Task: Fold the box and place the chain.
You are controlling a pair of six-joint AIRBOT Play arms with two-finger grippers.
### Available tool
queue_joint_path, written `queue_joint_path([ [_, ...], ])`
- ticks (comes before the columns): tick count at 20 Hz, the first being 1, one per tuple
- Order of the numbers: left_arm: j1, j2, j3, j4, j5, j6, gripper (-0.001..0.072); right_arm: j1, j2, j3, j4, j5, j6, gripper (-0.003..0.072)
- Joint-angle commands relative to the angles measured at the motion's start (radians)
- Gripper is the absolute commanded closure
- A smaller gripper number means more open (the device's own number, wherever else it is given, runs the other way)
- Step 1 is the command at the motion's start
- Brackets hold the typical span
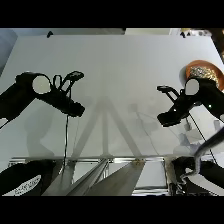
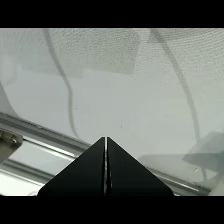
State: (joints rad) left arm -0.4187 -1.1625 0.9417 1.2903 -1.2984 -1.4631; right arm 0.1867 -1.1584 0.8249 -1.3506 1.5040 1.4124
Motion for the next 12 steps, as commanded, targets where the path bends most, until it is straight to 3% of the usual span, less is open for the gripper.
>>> queue_joint_path([
  [1,-0.001,0.0,0.0,0.0,0.0,0.0,0.0574,0.001,0.001,0.0,0.0,-0.004,0.0,0.0665],
  [7,-0.001,0.0,0.0,0.0,0.0,0.0,0.0574,0.001,0.001,0.0,-0.049,-0.034,-0.009,0.0666],
  [12,-0.001,0.0,0.0,0.0,0.0,0.0,0.0574,-0.124,0.001,0.0,-0.39,0.004,0.023,0.0667],
])
